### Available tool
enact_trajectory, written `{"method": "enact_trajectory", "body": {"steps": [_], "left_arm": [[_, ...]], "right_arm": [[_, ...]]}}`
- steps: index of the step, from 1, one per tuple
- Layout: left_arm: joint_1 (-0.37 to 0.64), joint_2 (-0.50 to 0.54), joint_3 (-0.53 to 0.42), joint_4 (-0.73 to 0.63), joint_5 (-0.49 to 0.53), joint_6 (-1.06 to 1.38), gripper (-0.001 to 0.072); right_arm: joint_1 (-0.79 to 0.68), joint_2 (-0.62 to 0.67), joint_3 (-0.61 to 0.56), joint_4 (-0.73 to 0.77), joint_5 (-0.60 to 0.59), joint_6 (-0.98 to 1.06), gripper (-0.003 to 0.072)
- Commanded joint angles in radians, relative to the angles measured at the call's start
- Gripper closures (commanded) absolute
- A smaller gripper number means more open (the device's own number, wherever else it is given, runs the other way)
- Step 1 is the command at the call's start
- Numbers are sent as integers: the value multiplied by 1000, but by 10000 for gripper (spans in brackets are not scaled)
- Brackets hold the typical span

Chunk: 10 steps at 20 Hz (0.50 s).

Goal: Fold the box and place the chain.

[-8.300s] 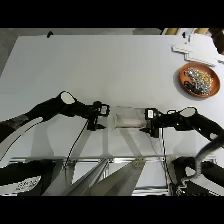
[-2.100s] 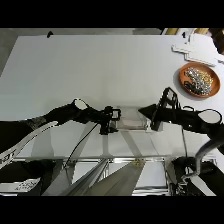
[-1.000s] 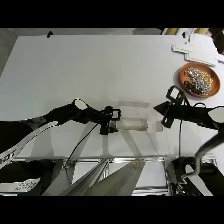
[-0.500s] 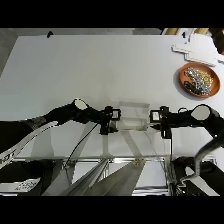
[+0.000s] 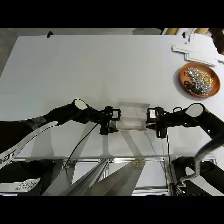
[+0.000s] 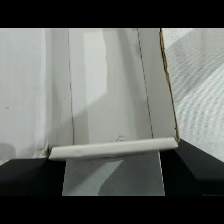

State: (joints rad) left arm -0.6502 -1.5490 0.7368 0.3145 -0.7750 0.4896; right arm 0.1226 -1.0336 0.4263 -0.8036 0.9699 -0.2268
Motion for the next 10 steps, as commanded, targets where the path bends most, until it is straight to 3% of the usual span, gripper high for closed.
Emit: {"method": "enact_trajectory", "body": {"steps": [1, 3, 4, 5, 6, 8, 10], "left_arm": [[0, 0, 0, 0, 0, 0, 501], [1, 0, 0, 0, 0, 0, 501], [1, 0, 0, 0, 0, 0, 501], [1, 0, 0, 0, 0, 0, 501], [1, 0, 0, 0, 0, 0, 501], [1, 0, 0, 0, 0, 0, 501], [1, 0, 0, 0, 0, 0, 501]], "right_arm": [[1, -35, -6, 76, 5, -19, 518], [1, -51, -9, 89, -2, -19, 476], [1, -60, -9, 105, -3, -19, 381], [1, -66, -9, 119, -3, -19, 340], [1, -66, -11, 131, -6, -19, 337], [1, -66, -11, 130, -6, -16, 155], [1, -58, -11, 111, -5, 35, 142]]}}
